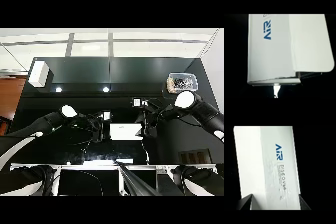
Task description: Fold the box and place the chain.
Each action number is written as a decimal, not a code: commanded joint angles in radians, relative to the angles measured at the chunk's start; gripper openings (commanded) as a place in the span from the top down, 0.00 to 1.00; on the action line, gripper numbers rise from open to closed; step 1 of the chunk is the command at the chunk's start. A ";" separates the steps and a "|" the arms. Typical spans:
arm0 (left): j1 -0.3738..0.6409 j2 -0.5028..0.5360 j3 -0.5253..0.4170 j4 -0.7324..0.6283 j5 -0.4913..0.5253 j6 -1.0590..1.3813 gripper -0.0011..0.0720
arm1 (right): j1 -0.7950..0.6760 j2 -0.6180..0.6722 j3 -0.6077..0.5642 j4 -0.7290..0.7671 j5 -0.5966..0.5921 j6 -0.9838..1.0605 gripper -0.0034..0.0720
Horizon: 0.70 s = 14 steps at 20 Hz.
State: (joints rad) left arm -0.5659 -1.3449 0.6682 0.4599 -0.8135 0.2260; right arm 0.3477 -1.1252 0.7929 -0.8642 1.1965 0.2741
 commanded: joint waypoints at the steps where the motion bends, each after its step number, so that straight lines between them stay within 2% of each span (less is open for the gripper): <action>1: 0.000 0.000 0.001 0.000 -0.003 0.002 0.63 | 0.002 0.008 -0.008 -0.047 -0.031 0.039 0.04; 9: 0.000 0.000 0.001 0.000 -0.003 0.002 0.63 | 0.064 -0.008 -0.008 -0.051 -0.153 0.033 0.04; 14: 0.000 0.000 0.001 0.000 -0.003 0.002 0.63 | 0.064 -0.007 -0.006 -0.024 -0.137 0.037 0.04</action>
State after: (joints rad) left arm -0.5659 -1.3449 0.6682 0.4603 -0.8219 0.2298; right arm 0.4084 -1.1316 0.7856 -0.9092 1.0485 0.3096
